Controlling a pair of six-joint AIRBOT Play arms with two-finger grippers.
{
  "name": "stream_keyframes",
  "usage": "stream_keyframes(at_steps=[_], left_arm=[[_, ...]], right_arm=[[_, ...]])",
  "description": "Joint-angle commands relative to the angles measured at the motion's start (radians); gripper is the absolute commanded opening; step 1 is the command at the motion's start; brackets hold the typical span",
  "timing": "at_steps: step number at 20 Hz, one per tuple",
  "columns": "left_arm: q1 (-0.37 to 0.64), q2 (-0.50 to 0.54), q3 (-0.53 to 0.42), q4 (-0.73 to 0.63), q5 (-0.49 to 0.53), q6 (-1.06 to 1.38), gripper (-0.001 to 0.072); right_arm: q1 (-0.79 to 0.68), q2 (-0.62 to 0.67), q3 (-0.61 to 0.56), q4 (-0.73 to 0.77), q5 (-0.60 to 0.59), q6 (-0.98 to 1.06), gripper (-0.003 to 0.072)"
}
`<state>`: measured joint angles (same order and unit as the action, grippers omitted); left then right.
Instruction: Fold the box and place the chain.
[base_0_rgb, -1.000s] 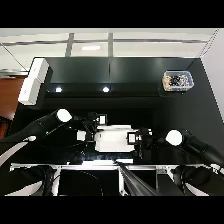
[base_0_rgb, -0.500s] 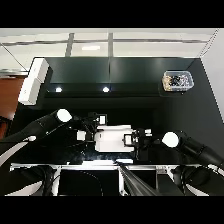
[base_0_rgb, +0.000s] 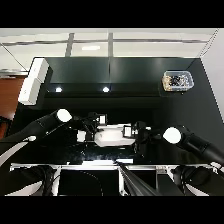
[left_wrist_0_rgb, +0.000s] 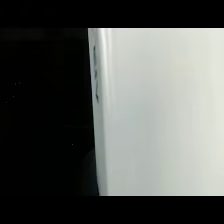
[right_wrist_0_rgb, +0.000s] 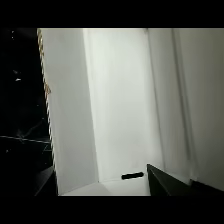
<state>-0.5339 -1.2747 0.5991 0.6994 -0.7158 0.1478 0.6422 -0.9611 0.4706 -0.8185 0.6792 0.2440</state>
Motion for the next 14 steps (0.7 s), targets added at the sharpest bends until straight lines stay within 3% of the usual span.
stream_keyframes(at_steps=[1,14], left_arm=[[0.000,-0.001,0.001,0.000,0.000,0.002,0.0030],[0.000,-0.001,0.001,0.000,0.001,0.002,0.0030]], right_arm=[[-0.034,0.018,0.041,-0.032,0.014,0.030,0.0634],[-0.098,0.015,0.051,-0.006,-0.010,0.002,0.0634]])
